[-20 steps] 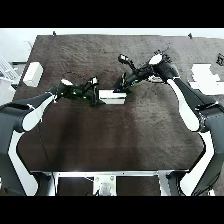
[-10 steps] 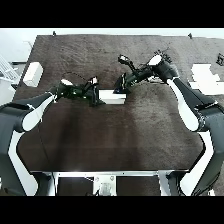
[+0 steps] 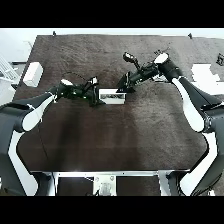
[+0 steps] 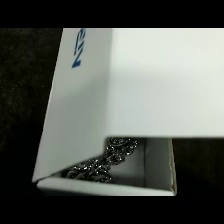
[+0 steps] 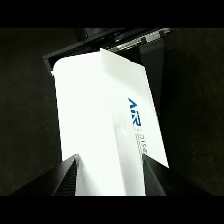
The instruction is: Fold the box and place the chain.
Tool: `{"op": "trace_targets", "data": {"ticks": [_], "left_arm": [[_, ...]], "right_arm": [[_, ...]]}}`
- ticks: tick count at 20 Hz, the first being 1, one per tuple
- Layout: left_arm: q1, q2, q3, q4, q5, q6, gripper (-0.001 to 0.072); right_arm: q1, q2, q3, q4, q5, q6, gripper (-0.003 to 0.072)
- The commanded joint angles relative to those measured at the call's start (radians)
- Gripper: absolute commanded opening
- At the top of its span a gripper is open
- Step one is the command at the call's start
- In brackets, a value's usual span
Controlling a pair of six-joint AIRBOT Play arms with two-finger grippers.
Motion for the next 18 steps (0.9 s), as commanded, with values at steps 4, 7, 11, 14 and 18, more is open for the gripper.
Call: {"op": "trace_targets", "data": {"ticks": [4, 7, 11, 14, 18], "left_arm": [[0.0, 0.0, 0.0, 0.0, 0.003, 0.0, 0.0333], [0.0, 0.0, 0.0, 0.0, 0.003, 0.0, 0.0334], [0.0, 0.0, 0.0, 0.0, 0.004, 0.0, 0.0333], [0.0, 0.0, 0.0, 0.0, 0.004, 0.0, 0.0334], [0.0, 0.0, 0.0, 0.0, 0.003, 0.0, 0.0334]], "right_arm": [[0.013, 0.005, -0.059, 0.059, -0.08, -0.107, 0.0422], [0.024, 0.005, -0.072, 0.062, -0.111, -0.161, 0.0421], [0.04, 0.005, -0.097, 0.066, -0.117, -0.195, 0.0419], [0.043, 0.005, -0.106, 0.066, -0.15, -0.213, 0.0419], [0.045, 0.005, -0.106, 0.066, -0.182, -0.234, 0.0419]]}}
